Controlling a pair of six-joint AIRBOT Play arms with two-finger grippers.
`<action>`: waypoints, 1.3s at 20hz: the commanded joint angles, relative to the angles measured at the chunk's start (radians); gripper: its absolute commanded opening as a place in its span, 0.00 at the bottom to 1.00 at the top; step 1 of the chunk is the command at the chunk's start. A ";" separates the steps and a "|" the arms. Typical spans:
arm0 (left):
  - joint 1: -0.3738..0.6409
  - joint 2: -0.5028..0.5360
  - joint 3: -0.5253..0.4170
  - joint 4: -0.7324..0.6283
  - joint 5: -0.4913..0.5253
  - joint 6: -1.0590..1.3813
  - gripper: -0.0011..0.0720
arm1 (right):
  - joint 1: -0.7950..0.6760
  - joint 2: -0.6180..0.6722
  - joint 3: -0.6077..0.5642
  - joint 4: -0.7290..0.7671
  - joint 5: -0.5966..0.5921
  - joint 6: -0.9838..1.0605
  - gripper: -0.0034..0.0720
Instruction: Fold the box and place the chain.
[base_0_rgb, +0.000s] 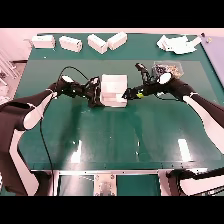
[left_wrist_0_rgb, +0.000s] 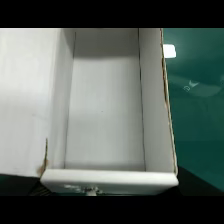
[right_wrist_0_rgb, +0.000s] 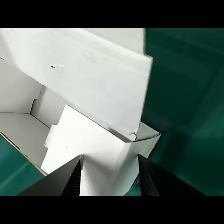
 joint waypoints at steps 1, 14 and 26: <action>0.000 0.000 0.000 0.000 0.000 0.000 0.73 | 0.013 -0.003 0.000 -0.061 -0.012 0.057 0.60; 0.000 0.000 0.000 0.000 0.000 0.000 0.73 | 0.085 -0.008 0.059 -0.324 -0.035 0.337 0.60; 0.000 0.000 0.000 0.000 0.000 0.000 0.73 | 0.187 -0.102 0.230 -0.537 0.155 0.598 0.55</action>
